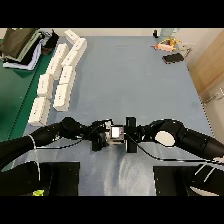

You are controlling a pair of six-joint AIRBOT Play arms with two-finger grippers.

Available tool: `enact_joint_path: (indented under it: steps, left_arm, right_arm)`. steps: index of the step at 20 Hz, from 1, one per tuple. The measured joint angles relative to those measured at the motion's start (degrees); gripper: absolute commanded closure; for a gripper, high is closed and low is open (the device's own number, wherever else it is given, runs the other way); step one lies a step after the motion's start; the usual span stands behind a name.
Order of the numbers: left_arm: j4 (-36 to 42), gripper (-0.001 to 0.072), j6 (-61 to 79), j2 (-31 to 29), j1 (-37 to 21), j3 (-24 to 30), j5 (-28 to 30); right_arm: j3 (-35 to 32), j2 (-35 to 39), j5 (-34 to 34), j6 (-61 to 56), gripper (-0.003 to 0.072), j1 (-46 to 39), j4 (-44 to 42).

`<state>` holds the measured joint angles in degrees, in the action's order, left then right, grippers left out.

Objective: Fold the box.

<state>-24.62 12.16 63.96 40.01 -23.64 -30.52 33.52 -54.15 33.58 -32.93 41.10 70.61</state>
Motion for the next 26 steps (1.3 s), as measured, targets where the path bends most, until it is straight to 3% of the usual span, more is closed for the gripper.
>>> enact_joint_path:
  steps: [8,14,15,16,20,26]
  left_arm:
    - [-0.1,0.0296,0.1,0.0,0.0,0.0,-0.1]
    - [0.0,0.0296,0.0,0.0,0.0,0.0,0.0]
    - [0.0,0.0296,0.0,0.0,0.0,0.0,0.0]
    - [0.0,0.0296,0.0,0.0,0.0,0.0,0.0]
    - [0.0,0.0296,0.0,0.0,0.0,0.0,0.0]
    - [0.0,0.0296,0.0,0.0,0.0,0.0,0.0]
  right_arm:
    - [0.0,0.3,2.2,0.0,0.0344,0.0,-0.9]
    - [0.0,4.4,2.8,-2.0,0.0350,0.0,-1.4]
    - [0.0,5.0,2.9,-3.5,0.0484,0.0,-1.4]
    - [0.0,5.4,2.9,-5.8,0.0685,0.0,-1.3]
    - [-2.4,6.1,-0.1,-16.7,0.0686,0.0,-5.4]
    - [-10.0,6.3,-11.5,-16.3,0.0686,0.0,-22.7]
